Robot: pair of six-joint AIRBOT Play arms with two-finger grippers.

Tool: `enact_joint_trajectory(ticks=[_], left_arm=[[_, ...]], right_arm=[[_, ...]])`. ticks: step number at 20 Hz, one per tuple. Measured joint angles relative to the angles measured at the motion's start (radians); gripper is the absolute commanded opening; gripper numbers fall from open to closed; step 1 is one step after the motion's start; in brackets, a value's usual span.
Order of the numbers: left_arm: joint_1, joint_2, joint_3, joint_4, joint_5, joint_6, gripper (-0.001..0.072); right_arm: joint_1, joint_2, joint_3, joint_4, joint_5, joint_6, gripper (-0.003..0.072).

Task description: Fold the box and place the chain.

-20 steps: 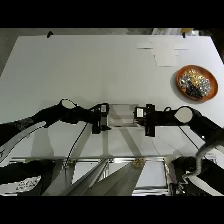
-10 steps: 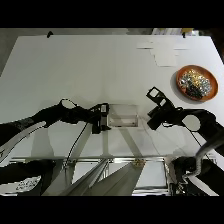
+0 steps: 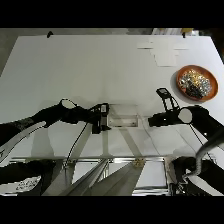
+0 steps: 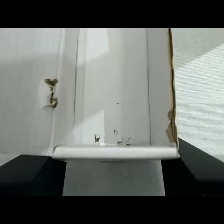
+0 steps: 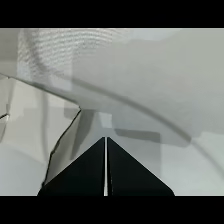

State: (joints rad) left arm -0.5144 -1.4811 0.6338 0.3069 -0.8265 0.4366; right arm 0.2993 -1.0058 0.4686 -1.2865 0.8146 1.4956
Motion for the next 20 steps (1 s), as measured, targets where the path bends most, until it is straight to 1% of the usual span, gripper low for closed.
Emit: enact_joint_trajectory(ticks=[3, 6, 7, 10, 12, 13, 14, 15, 16, 17, 18, 19, 20], left_arm=[[0.0, 0.0, 0.0, 0.001, 0.0, 0.001, 0.0221], [0.0, 0.001, 0.0, 0.004, -0.002, 0.002, 0.0221], [0.0, 0.002, 0.0, 0.005, -0.003, 0.002, 0.0221], [0.0, 0.002, 0.0, 0.003, -0.002, 0.001, 0.0221], [-0.002, 0.0, 0.0, -0.008, 0.007, -0.002, 0.0221], [-0.001, 0.0, -0.001, -0.003, -0.001, -0.001, 0.0221], [-0.001, 0.0, 0.0, -0.003, 0.0, -0.001, 0.0221], [-0.001, 0.0, 0.0, -0.002, 0.0, -0.001, 0.0221], [-0.001, 0.0, 0.0, -0.002, 0.0, 0.0, 0.0221], [-0.001, 0.0, 0.0, -0.002, 0.0, 0.0, 0.0221], [-0.002, 0.0, 0.0, -0.001, 0.0, 0.0, 0.0221], [-0.002, 0.0, 0.0, -0.001, 0.0, 0.0, 0.0221], [-0.003, 0.0, 0.0, -0.001, 0.0, 0.0, 0.0221]], right_arm=[[-0.003, -0.043, 0.0, 0.145, 0.019, -0.069, 0.0014], [-0.005, -0.06, -0.001, 0.248, 0.026, -0.134, 0.0016], [-0.005, -0.061, -0.001, 0.27, 0.03, -0.15, 0.0016], [-0.005, -0.038, 0.0, 0.273, 0.04, -0.177, 0.0017], [-0.001, -0.003, 0.001, 0.357, 0.036, -0.186, 0.0017], [-0.003, 0.016, 0.0, 0.357, 0.056, -0.191, 0.0017], [-0.006, 0.032, -0.001, 0.33, 0.047, -0.187, 0.0017], [-0.005, 0.05, 0.001, 0.352, 0.032, -0.191, 0.002], [-0.003, 0.063, 0.001, 0.36, 0.051, -0.192, 0.0063], [-0.004, 0.072, -0.001, 0.352, 0.063, -0.192, 0.0072], [-0.005, 0.082, 0.001, 0.362, 0.047, -0.193, 0.015], [-0.004, 0.087, 0.001, 0.368, 0.048, -0.195, 0.0212], [-0.003, 0.092, 0.0, 0.372, 0.062, -0.195, 0.0238]])
